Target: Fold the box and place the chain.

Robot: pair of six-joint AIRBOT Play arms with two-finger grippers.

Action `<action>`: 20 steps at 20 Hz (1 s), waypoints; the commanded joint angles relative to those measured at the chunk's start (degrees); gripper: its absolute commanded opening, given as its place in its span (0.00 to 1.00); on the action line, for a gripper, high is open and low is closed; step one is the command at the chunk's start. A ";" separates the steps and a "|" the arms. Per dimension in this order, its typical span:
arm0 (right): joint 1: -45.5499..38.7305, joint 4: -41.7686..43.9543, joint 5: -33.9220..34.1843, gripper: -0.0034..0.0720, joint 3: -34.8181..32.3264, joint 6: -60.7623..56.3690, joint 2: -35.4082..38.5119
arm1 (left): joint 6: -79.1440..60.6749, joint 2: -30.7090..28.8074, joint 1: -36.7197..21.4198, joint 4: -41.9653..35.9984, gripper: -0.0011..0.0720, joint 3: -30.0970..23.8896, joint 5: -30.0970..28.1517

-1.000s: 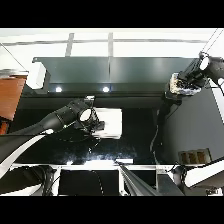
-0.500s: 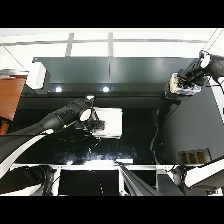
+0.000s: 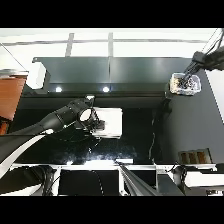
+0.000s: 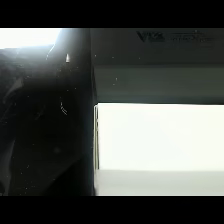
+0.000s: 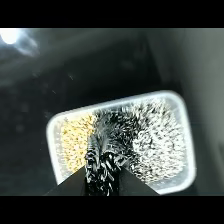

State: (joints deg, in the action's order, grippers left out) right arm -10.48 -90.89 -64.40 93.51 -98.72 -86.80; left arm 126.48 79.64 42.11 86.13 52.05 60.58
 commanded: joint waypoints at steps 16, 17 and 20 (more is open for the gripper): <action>6.23 19.02 -19.19 0.06 -0.90 15.58 34.10 | -0.02 0.02 0.02 0.44 0.05 -0.02 -0.07; 7.52 21.40 -20.85 0.06 -0.92 15.63 34.36 | -0.02 0.02 0.02 0.42 0.05 -0.02 -0.09; 12.44 27.58 -23.76 0.06 -1.20 18.36 34.38 | -0.02 0.02 0.02 0.44 0.05 -0.02 -0.09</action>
